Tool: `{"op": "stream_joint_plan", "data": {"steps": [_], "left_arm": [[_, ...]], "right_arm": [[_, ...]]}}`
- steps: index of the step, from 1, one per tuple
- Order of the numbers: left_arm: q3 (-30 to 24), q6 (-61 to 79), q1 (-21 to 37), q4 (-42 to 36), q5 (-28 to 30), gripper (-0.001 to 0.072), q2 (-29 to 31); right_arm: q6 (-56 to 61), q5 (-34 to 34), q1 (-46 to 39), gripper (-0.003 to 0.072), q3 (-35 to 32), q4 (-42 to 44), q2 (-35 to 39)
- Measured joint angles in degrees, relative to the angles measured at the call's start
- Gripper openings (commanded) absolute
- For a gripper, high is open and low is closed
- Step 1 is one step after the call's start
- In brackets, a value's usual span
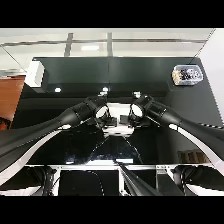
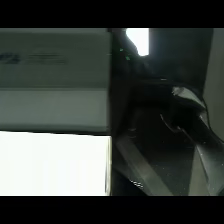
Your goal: Fold the box and place the chain.
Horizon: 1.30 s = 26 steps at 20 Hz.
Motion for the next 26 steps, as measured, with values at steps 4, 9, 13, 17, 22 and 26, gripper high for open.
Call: {"op": "stream_joint_plan", "data": {"steps": [4, 9, 13, 17, 22, 26], "left_arm": [[0.0, 0.1, 0.0, 0.0, 0.0, 0.0026, 0.0], [0.0, 0.1, 0.0, 0.0, -0.1, 0.0026, 0.0], [0.0, 0.1, 0.0, 0.0, -0.1, 0.0025, 0.0], [0.0, 0.1, 0.0, 0.0, -0.1, 0.0026, 0.0], [0.0, 0.1, 0.0, 0.0, -0.2, 0.0025, 0.0], [0.0, 0.1, 0.0, 0.0, -0.2, 0.0026, 0.0]], "right_arm": [[-0.2, 0.6, 0.0, 0.0015, 0.0, 0.1, -0.1], [-0.4, 1.6, 0.0, 0.033, 0.0, 0.0, -0.1], [-1.8, 1.6, 0.0, 0.0328, 0.0, -0.3, 1.0], [-4.9, 2.2, 0.0, 0.0328, 0.3, -1.3, 8.0], [-6.3, 2.6, -0.4, 0.0331, 0.4, -15.2, 22.9], [-7.2, 2.3, -8.7, 0.0718, -0.7, -31.6, 26.6]]}}
